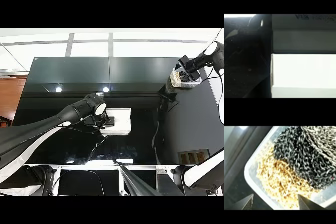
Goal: Fold the box and place the chain.
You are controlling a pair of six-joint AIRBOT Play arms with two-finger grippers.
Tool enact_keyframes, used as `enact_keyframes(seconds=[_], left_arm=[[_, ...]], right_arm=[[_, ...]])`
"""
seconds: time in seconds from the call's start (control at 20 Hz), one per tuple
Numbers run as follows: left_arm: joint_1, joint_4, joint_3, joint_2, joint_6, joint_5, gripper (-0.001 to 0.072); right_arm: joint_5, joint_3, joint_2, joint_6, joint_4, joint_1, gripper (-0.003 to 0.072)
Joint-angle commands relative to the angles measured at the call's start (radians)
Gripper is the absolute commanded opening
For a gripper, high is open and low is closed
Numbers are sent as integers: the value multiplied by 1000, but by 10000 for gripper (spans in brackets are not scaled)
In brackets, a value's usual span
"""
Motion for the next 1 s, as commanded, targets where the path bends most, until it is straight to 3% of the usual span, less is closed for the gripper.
enact_keyframes(seconds=[0.0,0.35,0.4,0.45,0.55,0.6,0.65,0.7,0.95], left_arm=[[1,-1,0,0,0,0,28],[1,-1,0,0,0,0,28],[1,-1,0,0,0,0,28],[1,-1,0,0,0,1,28],[1,-1,0,0,0,1,28],[1,-1,0,0,0,1,28],[1,-1,0,0,0,2,28],[1,-1,0,0,0,1,28],[1,-1,0,0,0,2,28]], right_arm=[[4,37,-52,51,44,-17,598],[8,37,-90,34,64,-18,596],[11,37,-94,16,67,-15,529],[13,37,-95,3,66,-14,526],[32,37,-93,-53,81,-18,258],[48,37,-93,-93,97,-21,180],[59,37,-92,-143,117,-26,55],[64,38,-87,-201,141,-30,15],[72,38,47,-455,125,-42,13]])
